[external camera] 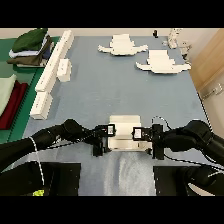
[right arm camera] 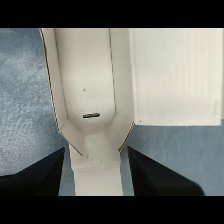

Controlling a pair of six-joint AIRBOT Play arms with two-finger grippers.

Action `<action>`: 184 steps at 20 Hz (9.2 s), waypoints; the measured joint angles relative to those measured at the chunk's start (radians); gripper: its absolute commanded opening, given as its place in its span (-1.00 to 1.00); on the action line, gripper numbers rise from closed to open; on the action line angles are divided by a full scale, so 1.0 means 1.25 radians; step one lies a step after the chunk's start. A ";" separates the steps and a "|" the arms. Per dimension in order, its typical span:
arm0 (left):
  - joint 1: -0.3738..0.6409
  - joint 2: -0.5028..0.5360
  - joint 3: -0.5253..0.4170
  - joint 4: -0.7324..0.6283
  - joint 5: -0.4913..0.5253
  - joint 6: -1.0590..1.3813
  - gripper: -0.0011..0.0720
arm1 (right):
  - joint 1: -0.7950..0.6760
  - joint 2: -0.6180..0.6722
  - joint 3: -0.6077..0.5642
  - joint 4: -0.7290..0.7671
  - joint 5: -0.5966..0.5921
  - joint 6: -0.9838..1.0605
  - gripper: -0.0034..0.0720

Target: Fold the box.

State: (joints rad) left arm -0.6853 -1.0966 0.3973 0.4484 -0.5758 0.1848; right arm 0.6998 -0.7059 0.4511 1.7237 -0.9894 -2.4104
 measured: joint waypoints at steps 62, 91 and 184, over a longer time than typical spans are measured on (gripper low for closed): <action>0.000 0.000 0.000 0.000 0.000 -0.001 0.43 | -0.027 -0.010 0.060 -0.269 -0.114 0.537 -0.89; 0.000 0.000 0.000 0.000 0.000 0.000 0.43 | -0.806 -0.171 -0.107 0.470 -0.281 0.460 -0.89; 0.001 0.000 0.000 0.000 0.000 0.000 0.43 | 0.184 -0.453 0.295 -0.143 -0.191 1.463 0.43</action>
State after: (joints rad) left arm -0.6846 -1.0966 0.3973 0.4484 -0.5762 0.1852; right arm 0.9302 -1.2724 0.8200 1.5444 -1.2282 -0.5812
